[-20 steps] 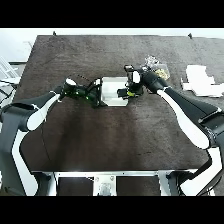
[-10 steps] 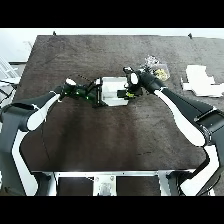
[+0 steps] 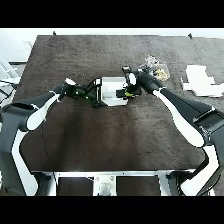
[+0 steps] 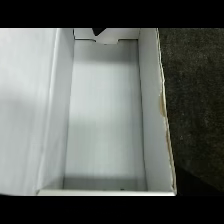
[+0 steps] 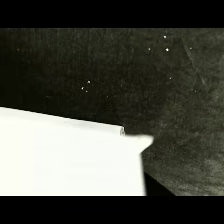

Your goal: Fold the box and place the chain.

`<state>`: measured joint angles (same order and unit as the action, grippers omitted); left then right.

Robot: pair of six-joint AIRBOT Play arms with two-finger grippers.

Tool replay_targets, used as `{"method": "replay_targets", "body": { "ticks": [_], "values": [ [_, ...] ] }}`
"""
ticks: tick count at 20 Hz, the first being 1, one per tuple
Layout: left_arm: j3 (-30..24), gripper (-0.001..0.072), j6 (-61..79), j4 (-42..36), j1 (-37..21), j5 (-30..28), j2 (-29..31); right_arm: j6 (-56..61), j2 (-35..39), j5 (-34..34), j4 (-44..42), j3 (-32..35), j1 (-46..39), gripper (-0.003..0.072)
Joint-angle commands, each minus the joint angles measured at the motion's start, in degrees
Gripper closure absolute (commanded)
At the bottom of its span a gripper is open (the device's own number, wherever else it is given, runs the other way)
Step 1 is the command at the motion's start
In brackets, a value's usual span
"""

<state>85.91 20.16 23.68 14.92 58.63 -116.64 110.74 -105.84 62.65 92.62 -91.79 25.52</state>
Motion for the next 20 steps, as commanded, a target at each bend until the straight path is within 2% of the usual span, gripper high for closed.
{"method": "replay_targets", "body": {
  "ticks": [1,2,4,6,9,11,17,18,20],
  "values": [
    [0.02,0.0400,-0.20,-0.17,0.04,-0.07,0.04,0.37,0.00,-0.24,-0.20,-0.72,0.07,0.0489],
    [0.02,0.0399,-0.20,-0.15,0.04,-0.09,0.04,0.37,0.00,-0.22,-0.20,-1.09,0.07,0.0455],
    [0.02,0.0400,-0.20,-0.17,0.04,-0.09,0.04,0.37,0.15,-0.20,-0.20,-1.40,0.07,0.0448],
    [0.02,0.0399,-0.20,-0.17,0.04,-0.09,0.04,0.37,0.31,-0.04,-0.20,-1.40,0.07,0.0326],
    [0.02,0.0399,-0.20,-0.17,0.04,-0.09,0.04,0.31,0.87,-0.02,-0.17,-1.40,0.07,0.0317],
    [0.02,0.0400,-0.20,-0.17,0.04,-0.09,0.04,0.26,2.27,-0.02,-0.13,-1.40,0.04,0.0254],
    [0.02,0.0399,-0.20,-0.15,0.04,-0.13,0.04,-4.11,12.02,-0.04,2.29,-1.40,-0.31,0.0250],
    [0.02,0.0400,-0.20,-0.15,0.04,-0.13,0.04,-4.09,13.64,-0.13,5.33,-1.40,-0.96,0.0258],
    [0.02,0.0399,-0.20,-0.15,0.04,-0.20,0.04,-4.07,14.78,-2.27,9.84,-1.40,-4.20,0.0327]
  ]
}}
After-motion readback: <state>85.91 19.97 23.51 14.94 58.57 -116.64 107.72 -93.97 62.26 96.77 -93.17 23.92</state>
